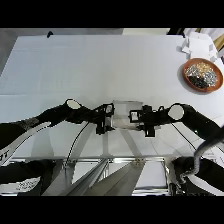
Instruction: Fold the box and place the chain.
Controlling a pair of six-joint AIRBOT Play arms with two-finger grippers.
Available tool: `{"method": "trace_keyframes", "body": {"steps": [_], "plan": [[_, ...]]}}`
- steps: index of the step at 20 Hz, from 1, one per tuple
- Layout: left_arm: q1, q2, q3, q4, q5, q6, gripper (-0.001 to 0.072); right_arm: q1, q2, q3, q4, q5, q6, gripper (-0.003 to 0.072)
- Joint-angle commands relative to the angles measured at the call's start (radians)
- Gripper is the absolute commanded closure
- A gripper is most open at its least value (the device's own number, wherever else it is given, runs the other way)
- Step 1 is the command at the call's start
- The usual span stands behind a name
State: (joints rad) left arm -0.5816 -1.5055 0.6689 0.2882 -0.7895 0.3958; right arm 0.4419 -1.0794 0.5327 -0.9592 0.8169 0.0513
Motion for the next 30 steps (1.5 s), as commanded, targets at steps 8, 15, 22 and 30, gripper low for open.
{"method": "trace_keyframes", "body": {"steps": [8,15,22,30], "plan": [[0.000,0.000,0.000,0.000,0.000,0.000,0.0574,-0.002,0.206,-0.013,-0.141,0.044,0.025,0.0538],[0.000,0.000,0.000,0.000,0.000,0.000,0.0574,-0.004,0.391,-0.013,-0.269,0.113,0.633,0.0668],[0.000,0.000,0.000,0.000,0.000,0.000,0.0574,-0.310,0.383,-0.013,-0.388,0.214,1.344,0.0668],[0.000,0.000,0.000,0.000,0.000,0.000,0.0574,-0.448,0.177,-0.014,-0.264,0.238,1.334,0.0667]]}}
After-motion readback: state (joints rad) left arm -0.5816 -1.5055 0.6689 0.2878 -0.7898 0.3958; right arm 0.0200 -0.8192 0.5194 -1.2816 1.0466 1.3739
